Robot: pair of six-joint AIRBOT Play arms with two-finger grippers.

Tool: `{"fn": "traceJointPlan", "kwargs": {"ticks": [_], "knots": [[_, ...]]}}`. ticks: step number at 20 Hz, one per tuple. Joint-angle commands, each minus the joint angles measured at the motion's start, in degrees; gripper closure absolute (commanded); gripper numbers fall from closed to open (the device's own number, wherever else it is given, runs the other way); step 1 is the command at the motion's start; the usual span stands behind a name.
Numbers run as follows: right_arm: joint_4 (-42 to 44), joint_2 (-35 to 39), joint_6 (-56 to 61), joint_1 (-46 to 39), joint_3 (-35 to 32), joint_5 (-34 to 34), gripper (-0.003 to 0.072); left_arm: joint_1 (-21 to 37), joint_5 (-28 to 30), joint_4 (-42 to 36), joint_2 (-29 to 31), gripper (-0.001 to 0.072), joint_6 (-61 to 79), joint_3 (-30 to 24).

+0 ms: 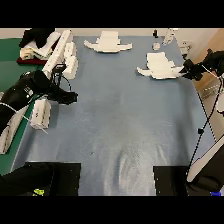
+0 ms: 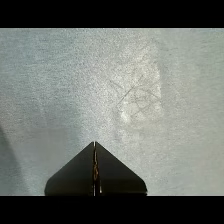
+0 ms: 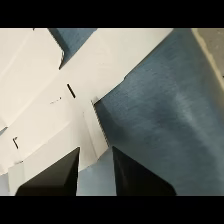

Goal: Fold the box.

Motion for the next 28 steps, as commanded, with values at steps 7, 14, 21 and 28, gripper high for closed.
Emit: {"fn": "traceJointPlan", "kwargs": {"ticks": [7,14,21,28], "knots": [[9.4,-1.9,-5.7,0.0,0.9,1.4,0.0614,0.0,0.0,0.0,0.0,0.0697,0.0,0.1],[11.4,2.3,-6.6,0.9,-2.0,-8.9,0.0688,0.0,0.0,0.0,0.0,0.0697,0.0,0.1],[10.3,24.3,-8.7,7.4,-31.5,-6.4,0.0688,0.0,0.0,0.0,0.0,0.0697,0.0,0.1],[10.5,57.0,-2.2,21.4,-73.3,10.1,0.0688,0.0,0.0,0.0,0.0,0.0697,0.0,0.1]]}}
